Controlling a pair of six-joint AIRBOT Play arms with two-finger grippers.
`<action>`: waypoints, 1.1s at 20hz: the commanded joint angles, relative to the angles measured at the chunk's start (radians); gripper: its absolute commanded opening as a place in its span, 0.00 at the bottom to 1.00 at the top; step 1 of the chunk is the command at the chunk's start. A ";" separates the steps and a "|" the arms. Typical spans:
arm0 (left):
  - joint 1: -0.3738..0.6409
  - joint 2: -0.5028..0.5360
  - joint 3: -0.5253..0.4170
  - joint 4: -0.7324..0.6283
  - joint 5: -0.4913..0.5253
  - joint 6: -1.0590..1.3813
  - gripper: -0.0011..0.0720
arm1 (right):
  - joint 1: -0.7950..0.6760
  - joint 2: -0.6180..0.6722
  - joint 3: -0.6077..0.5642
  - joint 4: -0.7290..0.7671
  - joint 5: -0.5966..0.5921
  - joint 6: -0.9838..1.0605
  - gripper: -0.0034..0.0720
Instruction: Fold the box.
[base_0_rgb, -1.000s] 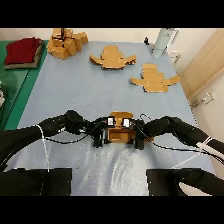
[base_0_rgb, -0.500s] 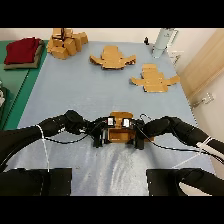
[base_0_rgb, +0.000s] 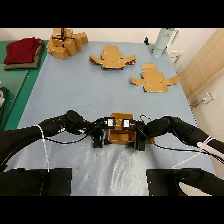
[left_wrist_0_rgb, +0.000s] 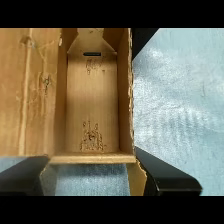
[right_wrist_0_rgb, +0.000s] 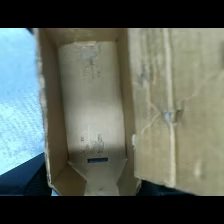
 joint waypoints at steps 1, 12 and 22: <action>0.001 -0.001 0.001 -0.001 0.005 -0.001 0.70 | -0.001 0.006 0.003 -0.001 -0.036 0.001 0.96; 0.001 -0.001 0.001 -0.001 0.005 -0.001 0.70 | -0.104 0.150 0.003 -0.092 -0.158 0.179 0.96; 0.001 -0.001 0.001 -0.001 0.005 -0.001 0.70 | -0.106 0.349 0.003 0.015 -0.330 1.113 0.94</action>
